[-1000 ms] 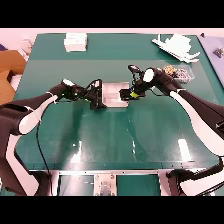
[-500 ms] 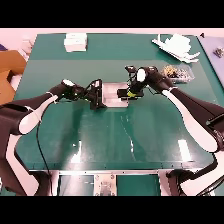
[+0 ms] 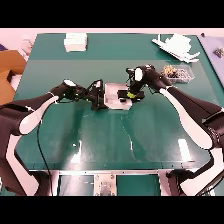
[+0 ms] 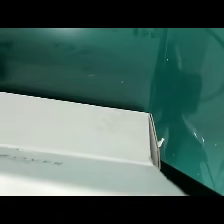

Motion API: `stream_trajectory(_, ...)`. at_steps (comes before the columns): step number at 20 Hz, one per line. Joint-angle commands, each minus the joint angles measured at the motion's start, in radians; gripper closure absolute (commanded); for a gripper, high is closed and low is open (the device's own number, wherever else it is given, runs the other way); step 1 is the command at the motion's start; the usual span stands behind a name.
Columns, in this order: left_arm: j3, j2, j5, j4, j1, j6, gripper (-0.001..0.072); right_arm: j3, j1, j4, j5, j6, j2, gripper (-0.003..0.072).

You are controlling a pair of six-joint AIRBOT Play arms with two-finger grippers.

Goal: Fold the box and place the chain.

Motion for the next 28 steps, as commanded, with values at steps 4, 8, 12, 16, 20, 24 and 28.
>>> stream_trajectory(4,0.001,0.000,0.014,0.005,0.002,-0.003,0.0181,0.082,-0.003,-0.002,0.057,0.012,0.005,0.0150)
stream_trajectory(8,0.001,0.000,0.013,0.005,0.002,-0.003,0.0181,0.088,-0.003,-0.010,0.064,0.010,0.004,0.0216)
stream_trajectory(12,0.001,0.000,0.010,0.005,0.002,-0.003,0.0181,0.085,-0.010,-0.036,0.065,0.005,0.002,0.0219)
stream_trajectory(16,0.001,0.000,0.010,0.005,0.002,-0.003,0.0181,0.084,-0.009,-0.041,0.080,0.005,-0.027,0.0256)
stream_trajectory(20,0.001,0.000,0.011,0.005,0.002,-0.003,0.0181,0.085,-0.007,-0.031,0.080,0.006,-0.051,0.0256)
stream_trajectory(24,0.001,0.000,0.010,0.005,0.002,-0.003,0.0181,0.085,-0.006,-0.031,0.076,0.015,-0.053,0.0312)
stream_trajectory(28,0.001,0.000,0.010,0.004,0.002,-0.003,0.0180,0.085,0.004,-0.031,0.056,0.021,-0.054,0.0378)
